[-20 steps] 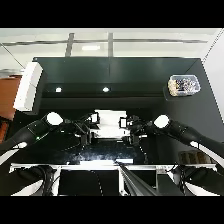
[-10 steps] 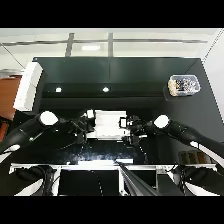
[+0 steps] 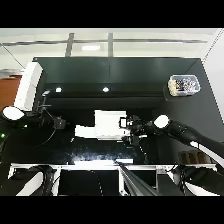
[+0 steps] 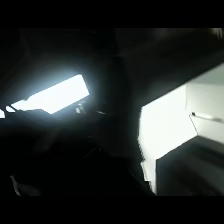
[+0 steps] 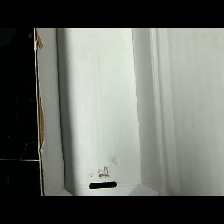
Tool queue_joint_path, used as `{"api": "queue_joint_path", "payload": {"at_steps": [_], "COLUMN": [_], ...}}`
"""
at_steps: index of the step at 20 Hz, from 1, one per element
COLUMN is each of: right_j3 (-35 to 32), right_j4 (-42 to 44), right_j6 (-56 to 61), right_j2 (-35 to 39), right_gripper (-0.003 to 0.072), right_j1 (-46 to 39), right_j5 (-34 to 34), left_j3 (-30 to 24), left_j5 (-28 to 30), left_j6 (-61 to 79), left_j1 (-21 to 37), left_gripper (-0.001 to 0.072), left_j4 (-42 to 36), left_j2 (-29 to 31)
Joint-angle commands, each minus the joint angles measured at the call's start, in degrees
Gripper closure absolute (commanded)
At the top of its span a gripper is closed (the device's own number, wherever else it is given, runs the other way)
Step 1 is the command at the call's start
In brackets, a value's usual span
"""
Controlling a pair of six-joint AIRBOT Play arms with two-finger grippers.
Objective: Fold the box and place the chain.
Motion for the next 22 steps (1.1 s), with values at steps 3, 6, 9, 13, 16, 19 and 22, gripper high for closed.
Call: {"api": "queue_joint_path", "payload": {"at_steps": [3, 6, 9, 13, 16, 19, 22], "right_j3": [0.0, 0.0, 0.0, 0.0, 0.0, 0.0, 0.0], "right_j4": [0.0, 0.0, 0.0, 0.0, 0.0, 0.02, 0.0], "right_j6": [0.0, 0.0, 0.0, 0.0, 0.0, 0.0, 0.0], "right_j2": [0.0, 0.0, 0.0, 0.0, 0.0, 0.0, 0.0], "right_gripper": [0.0209, 0.0209, 0.0209, 0.0209, 0.0209, 0.0209, 0.0209], "right_j1": [0.0, 0.0, 0.0, 0.0, 0.0, 0.0, 0.0], "right_j5": [0.04, 0.04, 0.04, 0.04, 0.04, 0.02, 0.04], "left_j3": [-1.7, -2.82, -2.82, -2.8, -2.51, -0.2, 1.73], "left_j5": [-3.96, -4.09, -2.25, 0.26, -0.66, -3.78, -6.21], "left_j6": [-10.32, -10.29, -10.25, -9.62, -4.59, -4.0, -4.07], "left_j1": [4.87, 0.26, -5.03, -10.08, -10.27, -10.27, -10.97], "left_gripper": [0.0678, 0.0679, 0.0679, 0.0679, 0.0434, -0.0001, 0.0], "left_j4": [-5.11, -9.38, -12.68, -14.12, -19.32, -19.45, -19.67], "left_j2": [-5.29, -10.54, -14.51, -16.11, -16.06, -15.37, -13.94]}}
